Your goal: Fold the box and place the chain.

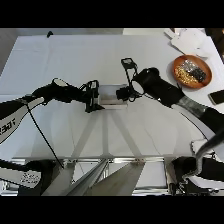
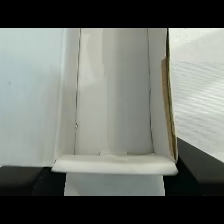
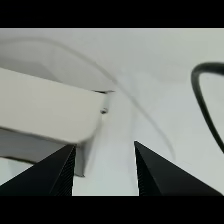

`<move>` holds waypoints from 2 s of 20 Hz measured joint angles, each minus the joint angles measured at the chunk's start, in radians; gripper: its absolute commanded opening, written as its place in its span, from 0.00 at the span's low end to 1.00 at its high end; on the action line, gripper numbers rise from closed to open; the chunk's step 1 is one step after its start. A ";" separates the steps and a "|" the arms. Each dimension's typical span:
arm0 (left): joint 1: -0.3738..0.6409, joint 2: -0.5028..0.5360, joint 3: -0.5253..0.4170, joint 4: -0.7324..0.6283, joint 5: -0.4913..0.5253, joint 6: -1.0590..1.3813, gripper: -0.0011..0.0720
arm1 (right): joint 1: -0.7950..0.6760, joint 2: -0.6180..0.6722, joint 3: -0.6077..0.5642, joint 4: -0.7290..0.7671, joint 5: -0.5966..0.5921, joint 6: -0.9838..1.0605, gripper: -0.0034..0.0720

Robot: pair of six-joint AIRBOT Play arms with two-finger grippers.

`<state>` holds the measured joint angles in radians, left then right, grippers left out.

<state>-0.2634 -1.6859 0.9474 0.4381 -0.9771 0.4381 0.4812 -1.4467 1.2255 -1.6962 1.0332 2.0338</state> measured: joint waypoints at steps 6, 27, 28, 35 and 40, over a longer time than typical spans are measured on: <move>0.000 0.000 0.000 0.000 0.000 0.000 0.31 | -0.121 0.173 0.000 -0.050 0.055 -0.040 0.57; 0.000 0.000 0.000 0.000 0.000 0.000 0.31 | -0.867 -0.131 0.000 0.043 -0.315 -0.507 0.65; 0.000 0.000 0.000 0.000 0.000 0.000 0.31 | -0.871 -0.165 0.000 0.045 -0.355 -0.500 0.65; 0.000 0.000 0.000 0.000 0.000 0.000 0.31 | -0.879 -0.338 0.065 0.058 -0.517 -0.452 0.26; 0.000 0.000 0.000 0.000 0.000 0.000 0.31 | -0.877 -0.361 0.085 0.055 -0.498 -0.441 0.06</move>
<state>-0.2634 -1.6859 0.9474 0.4385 -0.9768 0.4385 -0.3958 -1.8080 1.3102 -1.6417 0.5354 1.5929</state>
